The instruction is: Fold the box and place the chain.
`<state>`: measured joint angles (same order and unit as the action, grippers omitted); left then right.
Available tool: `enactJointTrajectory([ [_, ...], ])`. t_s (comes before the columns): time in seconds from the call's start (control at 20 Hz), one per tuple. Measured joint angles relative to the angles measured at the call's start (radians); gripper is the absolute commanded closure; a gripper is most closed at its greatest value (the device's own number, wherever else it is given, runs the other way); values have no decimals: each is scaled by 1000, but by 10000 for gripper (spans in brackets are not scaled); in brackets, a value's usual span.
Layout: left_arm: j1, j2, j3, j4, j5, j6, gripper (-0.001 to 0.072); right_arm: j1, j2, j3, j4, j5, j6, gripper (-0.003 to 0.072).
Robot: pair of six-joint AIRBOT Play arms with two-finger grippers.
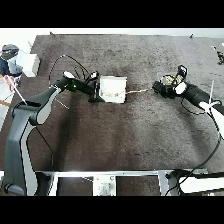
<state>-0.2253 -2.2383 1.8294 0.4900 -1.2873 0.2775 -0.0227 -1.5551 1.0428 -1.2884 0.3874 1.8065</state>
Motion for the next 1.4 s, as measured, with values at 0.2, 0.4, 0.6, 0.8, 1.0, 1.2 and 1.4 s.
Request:
enactJointTrajectory([
  [0.2,0,0,0,2,5,0,294,-6,-87,50,66,-79,-2,354],
  [0.4,0,0,0,3,9,0,295,10,-160,122,104,-103,-10,603],
  [0.6,0,0,0,3,13,-5,294,24,-163,154,121,-58,-16,679],
  [0.8,0,0,0,3,16,-13,294,59,-61,163,127,48,-81,679],
  [1.0,0,0,0,3,19,-14,294,140,129,167,134,106,-156,678],
  [1.2,0,0,0,3,20,-15,295,237,271,170,137,105,-185,678],
  [1.4,0,0,0,3,21,-16,295,325,330,200,147,64,-196,678],
])
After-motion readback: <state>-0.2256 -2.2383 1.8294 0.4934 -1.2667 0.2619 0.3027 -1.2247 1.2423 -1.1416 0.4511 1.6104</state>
